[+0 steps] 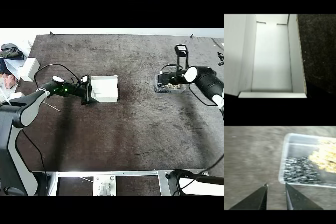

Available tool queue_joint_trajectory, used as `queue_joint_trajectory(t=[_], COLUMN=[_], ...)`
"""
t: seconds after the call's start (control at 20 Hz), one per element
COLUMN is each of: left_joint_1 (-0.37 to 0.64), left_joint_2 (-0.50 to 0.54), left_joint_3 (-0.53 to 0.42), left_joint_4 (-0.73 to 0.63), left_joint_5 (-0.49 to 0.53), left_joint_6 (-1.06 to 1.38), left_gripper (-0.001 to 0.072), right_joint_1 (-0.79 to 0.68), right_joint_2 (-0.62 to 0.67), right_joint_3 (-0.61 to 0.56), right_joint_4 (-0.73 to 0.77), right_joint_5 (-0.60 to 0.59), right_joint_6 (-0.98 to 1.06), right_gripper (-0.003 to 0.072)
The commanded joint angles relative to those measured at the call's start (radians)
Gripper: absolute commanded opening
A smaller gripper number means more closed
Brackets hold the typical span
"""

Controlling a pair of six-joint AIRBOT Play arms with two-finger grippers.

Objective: Fold the box and place the chain.

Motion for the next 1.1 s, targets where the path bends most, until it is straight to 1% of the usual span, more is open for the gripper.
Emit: queue_joint_trajectory(t=[0.0, 0.2, 0.35, 0.5, 1.0, 1.05], left_joint_1=[0.000, 0.000, -0.001, 0.000, 0.000, 0.000], left_joint_2=[0.000, 0.000, 0.000, 0.000, 0.000, 0.000], left_joint_3=[0.000, 0.000, 0.000, 0.000, 0.000, 0.000], left_joint_4=[0.000, 0.000, 0.000, 0.000, 0.000, 0.000], left_joint_5=[0.001, 0.001, 0.001, 0.001, 0.001, 0.001], left_joint_6=[0.000, 0.000, 0.000, 0.000, 0.000, 0.000], left_gripper=[0.0405, 0.0405, 0.0405, 0.0405, 0.0405, 0.0405], right_joint_1=[-0.111, -0.126, -0.125, -0.124, -0.123, -0.124], right_joint_2=[-0.123, -0.289, -0.367, -0.397, -0.422, -0.423], right_joint_3=[0.128, 0.309, 0.384, 0.396, 0.395, 0.395], right_joint_4=[0.098, 0.121, 0.155, 0.236, 0.165, 0.155], right_joint_5=[0.121, 0.243, 0.276, 0.280, 0.302, 0.299], right_joint_6=[-0.146, -0.213, -0.237, -0.309, -0.281, -0.281], right_gripper=[0.0280, 0.0280, 0.0279, 0.0278, 0.0277, 0.0247])
